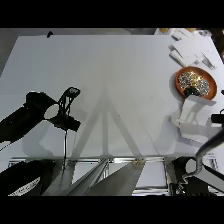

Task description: Fold the box and place the chain.

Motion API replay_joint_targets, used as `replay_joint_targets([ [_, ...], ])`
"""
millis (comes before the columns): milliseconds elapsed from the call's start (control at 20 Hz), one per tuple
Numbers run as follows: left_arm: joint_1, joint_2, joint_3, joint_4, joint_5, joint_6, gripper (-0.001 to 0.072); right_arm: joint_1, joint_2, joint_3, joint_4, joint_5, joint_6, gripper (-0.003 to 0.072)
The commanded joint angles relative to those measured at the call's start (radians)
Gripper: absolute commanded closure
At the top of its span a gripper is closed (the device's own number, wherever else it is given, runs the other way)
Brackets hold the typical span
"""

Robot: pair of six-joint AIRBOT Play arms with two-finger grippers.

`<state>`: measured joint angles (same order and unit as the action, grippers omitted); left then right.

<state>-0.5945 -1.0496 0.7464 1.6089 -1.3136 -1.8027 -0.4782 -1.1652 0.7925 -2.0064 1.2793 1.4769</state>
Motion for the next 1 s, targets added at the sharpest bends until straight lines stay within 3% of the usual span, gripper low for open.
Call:
replay_joint_targets([
  [0, 0.001, 0.001, 0.0, 0.0, 0.0, 0.0, 0.0642, 0.12, 0.172, -0.01, 0.199, 0.077, -0.021, 0.0667],
  [100, 0.001, 0.001, 0.0, 0.0, 0.0, 0.0, 0.0642, 0.198, 0.325, -0.06, 0.363, 0.036, -0.02, 0.0667],
  [350, 0.001, 0.001, 0.0, 0.0, 0.001, 0.0, 0.0642, 0.434, 0.669, -0.32, 0.673, -0.12, 0.032, 0.0666],
  [450, 0.001, 0.001, 0.0, 0.0, 0.026, 0.0, 0.0642, 0.531, 0.727, -0.377, 0.712, -0.171, 0.089, 0.0666],
  [600, 0.001, -0.001, 0.0, 0.0, 0.161, 0.023, 0.0638, 0.676, 0.724, -0.41, 0.726, -0.238, 0.128, 0.0666],
  [750, 0.002, -0.002, 0.0, -0.003, 0.246, 0.195, 0.0463, 0.808, 0.693, -0.411, 0.726, -0.329, 0.146, 0.0666],
  [800, 0.003, -0.002, 0.0, -0.031, 0.283, 0.266, 0.0237, 0.844, 0.672, -0.411, 0.724, -0.346, 0.146, 0.0666],
  [850, 0.013, -0.002, 0.0, -0.108, 0.327, 0.356, 0.0135, 0.872, 0.644, -0.411, 0.724, -0.349, 0.146, 0.0666],
  [950, 0.049, -0.014, 0.0, -0.372, 0.368, 0.607, 0.0136, 0.908, 0.583, -0.411, 0.719, -0.348, 0.144, 0.0666],
])
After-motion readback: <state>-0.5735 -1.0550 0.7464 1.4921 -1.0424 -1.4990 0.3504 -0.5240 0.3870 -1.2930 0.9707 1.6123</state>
